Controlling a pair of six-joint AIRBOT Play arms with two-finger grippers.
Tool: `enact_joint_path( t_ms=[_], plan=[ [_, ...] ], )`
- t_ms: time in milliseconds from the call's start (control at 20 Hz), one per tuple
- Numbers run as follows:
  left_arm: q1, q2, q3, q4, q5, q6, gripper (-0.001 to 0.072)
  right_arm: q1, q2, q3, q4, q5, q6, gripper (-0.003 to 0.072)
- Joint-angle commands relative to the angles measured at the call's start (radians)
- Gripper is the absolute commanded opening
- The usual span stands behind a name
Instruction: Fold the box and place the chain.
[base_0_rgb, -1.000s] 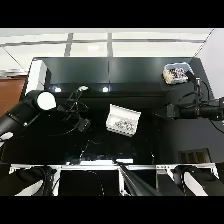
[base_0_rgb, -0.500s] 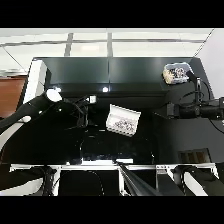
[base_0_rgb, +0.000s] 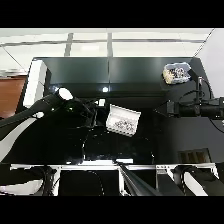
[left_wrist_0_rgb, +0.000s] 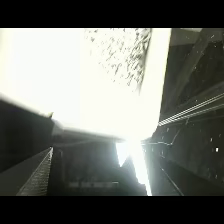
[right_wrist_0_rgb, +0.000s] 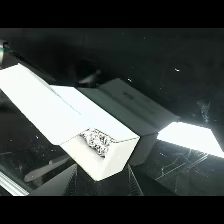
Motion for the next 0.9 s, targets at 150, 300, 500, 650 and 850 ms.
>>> enact_joint_path(
  t_ms=[150, 300, 500, 650, 850],
  plan=[
    [-0.026, -0.005, 0.003, -0.026, 0.040, 0.017, 0.0711, 0.000, 0.000, 0.001, 0.000, -0.002, 0.000, 0.0384],
    [-0.028, -0.005, 0.003, -0.050, 0.039, 0.021, 0.0710, 0.000, 0.000, 0.001, 0.000, -0.002, 0.000, 0.0384],
    [-0.030, -0.015, 0.003, -0.042, -0.020, 0.021, 0.0709, 0.000, 0.000, 0.001, 0.000, -0.002, 0.000, 0.0384],
    [-0.037, -0.015, 0.003, -0.032, -0.022, 0.020, 0.0709, 0.000, 0.000, 0.001, 0.000, -0.002, 0.000, 0.0384],
    [-0.042, -0.015, 0.003, -0.023, -0.032, 0.018, 0.0709, 0.000, 0.000, 0.001, 0.000, -0.002, 0.000, 0.0384]
  ],
)
